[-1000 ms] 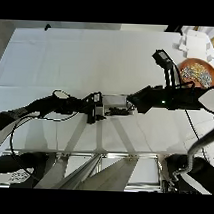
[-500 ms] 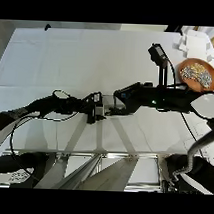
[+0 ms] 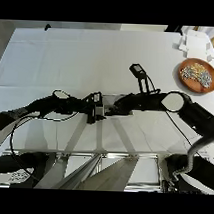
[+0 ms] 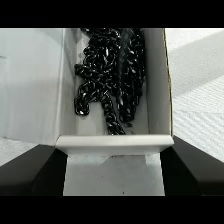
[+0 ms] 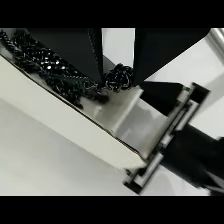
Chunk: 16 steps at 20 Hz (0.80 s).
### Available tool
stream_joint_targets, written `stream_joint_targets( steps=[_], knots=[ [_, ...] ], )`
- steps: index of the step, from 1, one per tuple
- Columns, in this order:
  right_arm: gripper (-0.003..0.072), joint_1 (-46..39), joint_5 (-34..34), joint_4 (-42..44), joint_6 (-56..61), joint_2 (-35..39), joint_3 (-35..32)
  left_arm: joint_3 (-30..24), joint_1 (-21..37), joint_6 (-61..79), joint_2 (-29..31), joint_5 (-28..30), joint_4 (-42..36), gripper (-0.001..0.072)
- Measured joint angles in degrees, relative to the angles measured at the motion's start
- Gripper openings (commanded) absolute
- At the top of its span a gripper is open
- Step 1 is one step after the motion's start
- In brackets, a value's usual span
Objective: Fold the box and place the chain.
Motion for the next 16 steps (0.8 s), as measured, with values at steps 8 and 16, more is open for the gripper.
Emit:
stream_joint_targets(
  steps=[8,16],
  knots=[
    [0.0202,0.0,-0.02,-0.61,-0.02,-7.52,-0.72,0.0,0.0,0.0,0.0,0.0,-0.02,0.0137],
    [0.0455,-2.93,2.89,-1.03,-0.35,-2.89,-0.76,0.0,0.0,0.0,0.0,-0.02,-0.02,0.0137]
  ],
)
